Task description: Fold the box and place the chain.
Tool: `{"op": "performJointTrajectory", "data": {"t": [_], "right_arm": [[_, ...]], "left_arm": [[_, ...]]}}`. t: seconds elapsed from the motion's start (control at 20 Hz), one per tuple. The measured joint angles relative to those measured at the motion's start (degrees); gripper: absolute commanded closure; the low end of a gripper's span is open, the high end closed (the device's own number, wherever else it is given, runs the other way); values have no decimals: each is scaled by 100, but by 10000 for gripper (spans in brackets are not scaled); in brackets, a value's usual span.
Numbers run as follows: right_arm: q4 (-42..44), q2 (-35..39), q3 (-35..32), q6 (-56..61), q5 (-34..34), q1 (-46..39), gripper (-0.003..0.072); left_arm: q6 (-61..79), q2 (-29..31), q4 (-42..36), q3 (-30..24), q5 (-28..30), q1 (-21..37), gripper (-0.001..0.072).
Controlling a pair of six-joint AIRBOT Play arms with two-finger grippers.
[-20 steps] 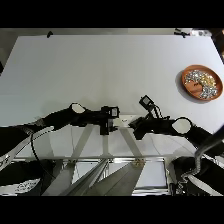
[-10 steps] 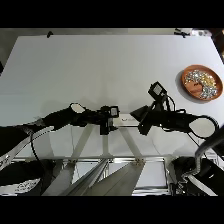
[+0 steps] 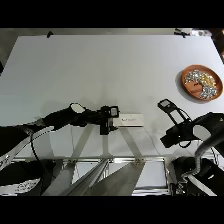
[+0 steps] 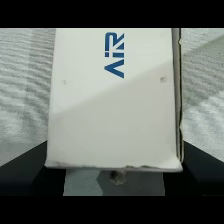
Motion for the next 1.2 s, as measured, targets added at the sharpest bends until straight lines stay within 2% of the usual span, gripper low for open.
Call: {"op": "performJointTrajectory", "data": {"t": [0.2,0.25,0.3,0.45,0.6,0.85,1.0,1.1,1.2], "right_arm": [[179,-2,4,706,376,0,679],[210,-22,4,831,389,0,679],[216,-68,4,938,389,0,680],[472,-372,4,1088,262,-96,680],[927,-813,4,876,-101,-557,679],[981,-1217,4,483,-398,-1749,678],[728,-1283,4,400,-472,-2297,678],[612,-1300,4,374,-579,-2496,678],[560,-1309,7,361,-678,-2601,678]], "left_arm": [[0,0,2,0,-2,2,546],[0,0,2,0,-9,2,643],[-4,4,4,0,-15,2,701],[-181,125,17,-2,-15,20,704],[-525,437,11,-2,114,28,704],[-1716,1342,229,-2,826,273,705],[-3132,1904,1027,-2,1169,839,705],[-4527,2221,2096,-2,1191,1427,705],[-5976,2433,3353,-2,944,2087,705]]}}
